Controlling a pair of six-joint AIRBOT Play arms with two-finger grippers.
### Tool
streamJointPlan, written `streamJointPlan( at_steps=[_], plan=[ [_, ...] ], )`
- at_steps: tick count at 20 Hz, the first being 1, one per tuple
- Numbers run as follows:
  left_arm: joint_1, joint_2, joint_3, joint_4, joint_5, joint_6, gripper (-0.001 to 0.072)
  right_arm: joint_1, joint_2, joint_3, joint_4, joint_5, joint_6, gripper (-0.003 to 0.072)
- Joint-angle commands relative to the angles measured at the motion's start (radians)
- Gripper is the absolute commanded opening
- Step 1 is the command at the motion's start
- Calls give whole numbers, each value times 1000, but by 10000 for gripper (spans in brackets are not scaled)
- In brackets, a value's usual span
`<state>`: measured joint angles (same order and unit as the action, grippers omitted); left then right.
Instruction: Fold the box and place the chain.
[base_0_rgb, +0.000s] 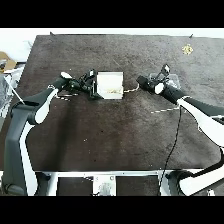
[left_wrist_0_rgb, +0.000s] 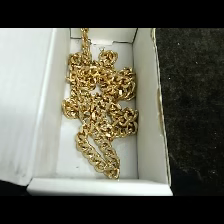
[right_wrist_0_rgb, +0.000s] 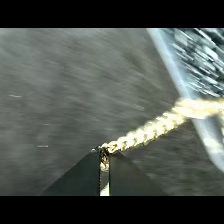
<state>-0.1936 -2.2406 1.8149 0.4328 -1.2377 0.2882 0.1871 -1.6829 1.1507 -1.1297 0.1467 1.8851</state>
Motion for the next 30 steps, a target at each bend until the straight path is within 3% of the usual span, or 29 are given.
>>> streamJointPlan(
  at_steps=[1,5,9,12,15,22,23,24,25,26,27,30],
  plan=[
    [0,0,0,0,0,0,233,67,121,4,-86,18,-4,10],
    [0,0,0,0,0,0,234,179,292,5,-148,-6,-7,10],
    [0,0,0,0,0,0,234,298,383,28,-169,-153,-7,10],
    [0,0,0,0,0,0,233,374,362,103,-215,-196,-7,10],
    [0,0,0,0,0,0,233,379,308,114,-207,-164,-2,9],
    [0,0,0,0,0,0,234,389,169,-29,-181,-25,48,12],
    [0,0,0,0,0,0,234,380,167,-54,-187,-12,49,167],
    [0,0,0,0,0,0,233,365,170,-70,-187,-3,48,441],
    [0,0,0,0,0,0,233,345,176,-77,-198,13,45,426],
    [0,0,0,0,0,0,234,323,188,-79,-236,41,45,272],
    [0,0,0,0,0,0,234,293,206,-79,-294,87,46,212],
    [0,0,0,0,0,0,233,181,259,-87,-387,273,47,213]
  ],
)
